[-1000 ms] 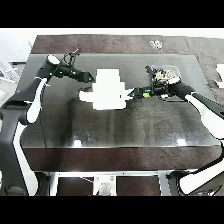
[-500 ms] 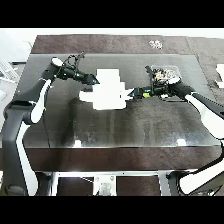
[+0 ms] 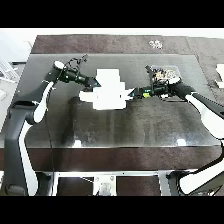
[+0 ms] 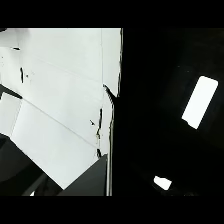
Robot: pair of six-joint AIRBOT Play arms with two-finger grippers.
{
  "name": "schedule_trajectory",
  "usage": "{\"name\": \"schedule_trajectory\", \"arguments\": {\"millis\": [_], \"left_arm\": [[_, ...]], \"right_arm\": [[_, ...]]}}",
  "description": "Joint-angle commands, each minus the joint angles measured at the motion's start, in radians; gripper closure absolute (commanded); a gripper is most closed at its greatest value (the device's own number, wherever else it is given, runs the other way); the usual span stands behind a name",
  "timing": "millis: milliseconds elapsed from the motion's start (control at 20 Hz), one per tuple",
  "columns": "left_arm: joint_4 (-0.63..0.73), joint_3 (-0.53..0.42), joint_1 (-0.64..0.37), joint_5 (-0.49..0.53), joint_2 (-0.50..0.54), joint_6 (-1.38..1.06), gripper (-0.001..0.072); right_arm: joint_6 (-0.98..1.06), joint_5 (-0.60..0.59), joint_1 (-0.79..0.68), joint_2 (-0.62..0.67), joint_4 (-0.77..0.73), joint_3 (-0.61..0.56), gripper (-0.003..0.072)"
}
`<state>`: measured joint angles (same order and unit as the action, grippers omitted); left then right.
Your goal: Fold the box and place the chain.
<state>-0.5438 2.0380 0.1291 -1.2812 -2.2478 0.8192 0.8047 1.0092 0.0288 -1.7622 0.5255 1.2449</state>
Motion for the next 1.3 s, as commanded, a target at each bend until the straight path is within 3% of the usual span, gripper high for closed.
{"name": "schedule_trajectory", "arguments": {"millis": [0, 50, 100, 150, 700, 750, 850, 900, 950, 1200, 1250], "left_arm": [[0.032, 0.000, 0.000, -0.001, -0.005, -0.017, 0.0241], [0.037, 0.000, 0.000, -0.002, -0.005, -0.016, 0.0242], [0.037, 0.000, 0.000, -0.002, -0.005, -0.017, 0.0336], [0.037, 0.000, 0.000, -0.001, -0.005, -0.017, 0.0350], [0.066, -0.002, 0.000, -0.020, -0.027, -0.035, 0.0368], [0.071, -0.002, 0.000, -0.019, -0.028, -0.035, 0.0483], [0.084, -0.002, 0.000, -0.018, -0.028, -0.037, 0.0599], [0.091, -0.002, 0.000, -0.018, -0.028, -0.046, 0.0601], [0.105, -0.002, 0.000, -0.018, -0.028, -0.059, 0.0687], [0.134, -0.002, 0.000, -0.034, -0.028, -0.126, 0.0689], [0.134, -0.002, 0.000, -0.044, -0.028, -0.158, 0.0690]], "right_arm": [[-0.002, 0.000, 0.000, 0.000, 0.000, 0.001, 0.0682], [-0.002, 0.000, 0.000, 0.000, 0.000, 0.001, 0.0682], [-0.002, 0.000, 0.000, 0.000, 0.000, 0.001, 0.0682], [-0.002, 0.000, 0.000, 0.000, 0.000, 0.001, 0.0682], [-0.005, -0.001, 0.000, 0.000, 0.003, 0.001, 0.0682], [-0.005, 0.000, -0.001, 0.000, 0.008, 0.001, 0.0682], [-0.005, 0.000, -0.001, 0.000, 0.011, 0.000, 0.0682], [-0.005, 0.000, -0.001, 0.000, 0.011, 0.000, 0.0682], [-0.005, 0.000, -0.001, 0.000, 0.010, 0.000, 0.0682], [-0.005, 0.000, -0.005, 0.000, 0.010, 0.000, 0.0680], [-0.005, -0.002, -0.012, 0.000, 0.009, 0.000, 0.0609]]}}
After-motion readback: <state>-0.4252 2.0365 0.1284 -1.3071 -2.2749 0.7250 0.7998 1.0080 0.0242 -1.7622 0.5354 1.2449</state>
